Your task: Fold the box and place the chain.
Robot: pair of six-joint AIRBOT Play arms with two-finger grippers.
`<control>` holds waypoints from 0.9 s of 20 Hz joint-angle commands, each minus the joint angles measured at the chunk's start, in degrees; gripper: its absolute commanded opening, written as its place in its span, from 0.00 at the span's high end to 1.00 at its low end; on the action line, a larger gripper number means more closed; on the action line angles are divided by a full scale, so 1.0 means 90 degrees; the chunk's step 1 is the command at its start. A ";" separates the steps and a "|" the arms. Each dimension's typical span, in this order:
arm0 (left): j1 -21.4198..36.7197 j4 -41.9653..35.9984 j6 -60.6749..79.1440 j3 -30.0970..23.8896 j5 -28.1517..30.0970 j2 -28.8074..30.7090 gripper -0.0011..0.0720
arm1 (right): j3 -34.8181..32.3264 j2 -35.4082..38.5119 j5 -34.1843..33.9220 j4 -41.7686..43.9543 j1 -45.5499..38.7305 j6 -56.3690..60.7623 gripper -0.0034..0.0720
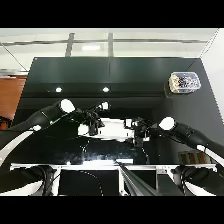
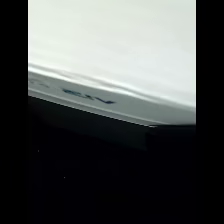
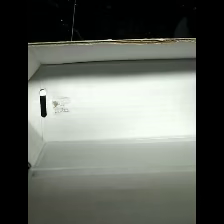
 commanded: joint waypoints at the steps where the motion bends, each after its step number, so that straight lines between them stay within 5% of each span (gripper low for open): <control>1: 0.0007 0.0000 -0.0017 0.0002 -0.0185 0.0002 0.96 | -0.0002 -0.0005 -0.0155 0.0002 0.0005 0.0005 0.17; 6: 0.0007 0.0012 -0.0012 0.0002 -0.0362 0.0002 0.95 | -0.0002 -0.0005 -0.0131 -0.0019 0.0005 0.0000 0.18; 7: 0.0007 0.0012 -0.0012 0.0002 -0.0381 0.0002 0.95 | -0.0002 -0.0005 -0.0131 -0.0019 0.0005 0.0000 0.30; 8: 0.0007 0.0012 -0.0012 0.0002 -0.0396 0.0002 0.94 | -0.0002 -0.0005 -0.0129 -0.0019 0.0005 0.0000 0.31; 9: 0.0007 0.0012 -0.0012 0.0002 -0.0389 0.0002 0.86 | -0.0002 -0.0005 -0.0131 -0.0019 0.0005 0.0000 0.31; 11: 0.0007 0.0109 -0.0012 0.0005 -0.0362 0.0002 0.36 | -0.0002 -0.0005 -0.0129 -0.0019 0.0005 0.0000 0.31; 12: 0.0012 0.0194 -0.0015 0.0005 -0.0362 0.0010 0.18 | -0.0002 -0.0005 -0.0131 -0.0019 0.0005 0.0000 0.31; 14: 0.0066 0.0340 -0.0029 0.0005 -0.0381 0.0121 0.18 | -0.0002 -0.0005 -0.0126 -0.0044 0.0007 -0.0005 0.66; 18: 0.0423 0.0653 -0.0619 0.0005 -0.0600 0.0758 0.18 | 0.0000 -0.0005 -0.0078 -0.0041 0.0010 -0.0063 0.70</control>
